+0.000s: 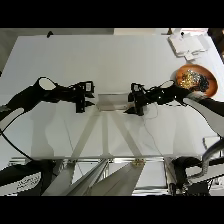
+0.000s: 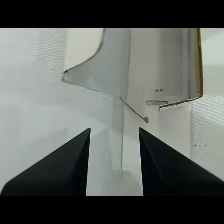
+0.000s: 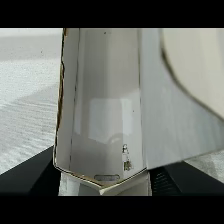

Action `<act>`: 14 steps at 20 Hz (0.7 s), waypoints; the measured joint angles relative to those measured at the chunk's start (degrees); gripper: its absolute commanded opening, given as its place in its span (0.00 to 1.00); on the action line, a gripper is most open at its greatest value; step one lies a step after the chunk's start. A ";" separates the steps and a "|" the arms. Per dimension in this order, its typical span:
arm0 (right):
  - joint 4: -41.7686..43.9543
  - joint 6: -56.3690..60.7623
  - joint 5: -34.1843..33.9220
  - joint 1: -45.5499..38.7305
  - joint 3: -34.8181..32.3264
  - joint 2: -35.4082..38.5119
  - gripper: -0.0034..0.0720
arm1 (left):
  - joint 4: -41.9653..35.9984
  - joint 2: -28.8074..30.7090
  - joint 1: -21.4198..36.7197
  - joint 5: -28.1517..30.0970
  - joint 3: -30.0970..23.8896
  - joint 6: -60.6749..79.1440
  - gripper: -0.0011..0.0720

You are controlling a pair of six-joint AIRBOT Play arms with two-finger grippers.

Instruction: Fold the box and place the chain.

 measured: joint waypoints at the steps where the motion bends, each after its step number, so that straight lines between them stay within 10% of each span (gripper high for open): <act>1: 0.00 0.00 0.00 0.00 0.00 -0.02 0.67 | 0.39 -0.35 -0.42 0.00 0.00 0.20 0.46; 14: 0.00 -0.02 0.02 -0.02 0.00 0.00 0.67 | -0.44 -2.91 -3.89 -1.51 0.00 0.79 0.39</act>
